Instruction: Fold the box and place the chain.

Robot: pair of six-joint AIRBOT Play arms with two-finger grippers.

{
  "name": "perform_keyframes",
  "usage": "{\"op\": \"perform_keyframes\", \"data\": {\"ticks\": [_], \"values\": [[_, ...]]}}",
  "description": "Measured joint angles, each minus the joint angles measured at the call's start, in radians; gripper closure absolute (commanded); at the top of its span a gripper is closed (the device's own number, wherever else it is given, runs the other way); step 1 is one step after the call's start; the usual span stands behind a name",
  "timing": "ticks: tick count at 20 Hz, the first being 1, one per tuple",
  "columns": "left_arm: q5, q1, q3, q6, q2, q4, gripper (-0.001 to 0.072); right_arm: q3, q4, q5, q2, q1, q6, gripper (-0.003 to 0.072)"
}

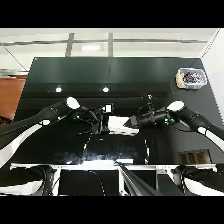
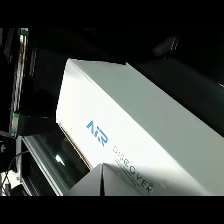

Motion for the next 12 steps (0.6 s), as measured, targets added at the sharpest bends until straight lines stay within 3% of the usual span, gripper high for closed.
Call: {"op": "perform_keyframes", "data": {"ticks": [3,5,12], "values": [[-0.001,0.000,0.000,0.000,0.000,-0.001,0.0194,0.045,-0.024,0.098,0.032,-0.049,-0.007,0.0671],[-0.005,0.002,0.002,-0.004,0.003,0.005,-0.0011,0.068,-0.034,0.172,0.081,-0.106,-0.008,0.0671],[-0.094,0.042,0.024,-0.093,0.117,0.076,-0.0011,0.088,-0.265,0.289,0.321,-0.432,0.054,0.0671]]}}
